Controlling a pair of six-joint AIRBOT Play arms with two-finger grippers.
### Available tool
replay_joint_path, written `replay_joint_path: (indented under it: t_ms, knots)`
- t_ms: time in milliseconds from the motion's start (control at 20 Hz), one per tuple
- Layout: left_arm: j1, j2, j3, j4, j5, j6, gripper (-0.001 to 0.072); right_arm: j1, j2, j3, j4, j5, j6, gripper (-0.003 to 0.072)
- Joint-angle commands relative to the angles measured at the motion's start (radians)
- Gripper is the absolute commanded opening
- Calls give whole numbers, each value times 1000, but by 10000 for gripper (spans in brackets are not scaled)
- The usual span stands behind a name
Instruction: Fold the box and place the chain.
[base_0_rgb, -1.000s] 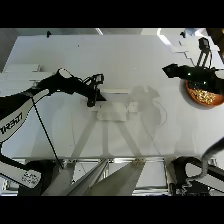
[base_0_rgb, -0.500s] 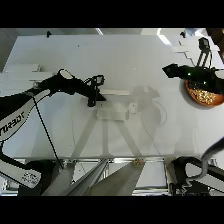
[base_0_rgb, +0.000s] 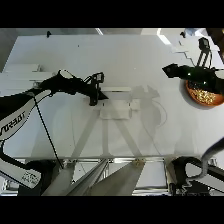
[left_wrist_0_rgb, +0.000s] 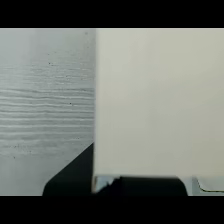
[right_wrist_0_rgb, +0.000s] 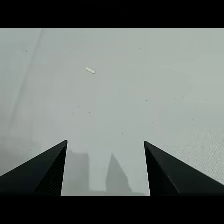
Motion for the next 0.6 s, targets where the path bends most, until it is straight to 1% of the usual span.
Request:
replay_joint_path:
  t_ms: [0,550]
  knots:
    - [-1,-15,1,-2,-1,0,5,0,1,1,0,0,0,532]
    - [0,-23,1,18,-3,-4,7,0,1,1,0,0,0,532]
